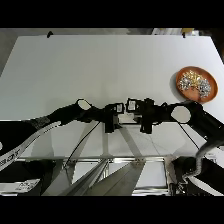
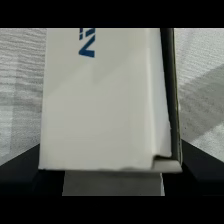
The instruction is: Fold the box and place the chain.
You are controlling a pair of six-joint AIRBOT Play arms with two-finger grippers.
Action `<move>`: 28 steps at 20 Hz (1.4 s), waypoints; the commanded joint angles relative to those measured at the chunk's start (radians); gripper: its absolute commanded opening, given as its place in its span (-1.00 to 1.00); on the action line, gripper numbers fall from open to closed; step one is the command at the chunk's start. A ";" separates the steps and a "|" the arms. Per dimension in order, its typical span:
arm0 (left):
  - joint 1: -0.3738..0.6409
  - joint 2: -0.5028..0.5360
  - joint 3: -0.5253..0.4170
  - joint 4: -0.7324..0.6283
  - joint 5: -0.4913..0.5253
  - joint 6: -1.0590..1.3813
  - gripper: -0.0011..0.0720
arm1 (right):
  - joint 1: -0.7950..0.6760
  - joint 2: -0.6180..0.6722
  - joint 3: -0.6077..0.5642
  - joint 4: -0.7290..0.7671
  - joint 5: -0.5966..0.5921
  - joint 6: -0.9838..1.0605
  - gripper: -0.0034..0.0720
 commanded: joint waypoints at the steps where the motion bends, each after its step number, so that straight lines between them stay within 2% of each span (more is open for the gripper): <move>1: -0.001 0.000 0.000 0.002 -0.003 0.001 -0.21 | 0.000 0.012 0.000 0.000 -0.006 0.000 -0.49; 12: -0.001 0.001 0.000 0.002 -0.003 0.001 -0.21 | 0.000 -0.038 0.000 0.026 0.005 0.000 -0.48; 15: -0.001 0.001 0.000 0.002 -0.003 0.001 -0.21 | 0.000 -0.037 0.000 0.049 0.047 -0.001 -0.34; 16: -0.001 0.000 0.000 0.002 -0.003 0.001 -0.21 | 0.000 -0.034 0.000 0.056 0.056 -0.001 -0.22; 18: -0.001 0.001 0.000 0.002 -0.003 0.001 -0.21 | 0.000 -0.016 0.000 0.082 0.063 -0.001 -0.11; 23: -0.001 0.001 0.000 0.002 -0.003 0.001 -0.21 | 0.000 0.035 0.000 0.105 0.062 -0.002 -0.11; 25: -0.001 0.001 0.000 0.002 -0.003 0.001 -0.21 | -0.004 0.037 0.000 0.106 0.057 0.000 -0.16; 26: -0.001 0.000 0.000 0.002 -0.003 0.001 -0.21 | -0.013 0.037 0.000 0.112 0.051 0.000 -0.35; 27: -0.001 0.000 0.000 0.002 -0.003 0.001 -0.21 | -0.027 0.037 0.000 0.116 0.047 0.000 -0.70; 28: -0.001 0.001 0.000 0.002 -0.003 0.001 -0.21 | -0.045 0.036 0.000 0.117 0.048 0.000 -0.86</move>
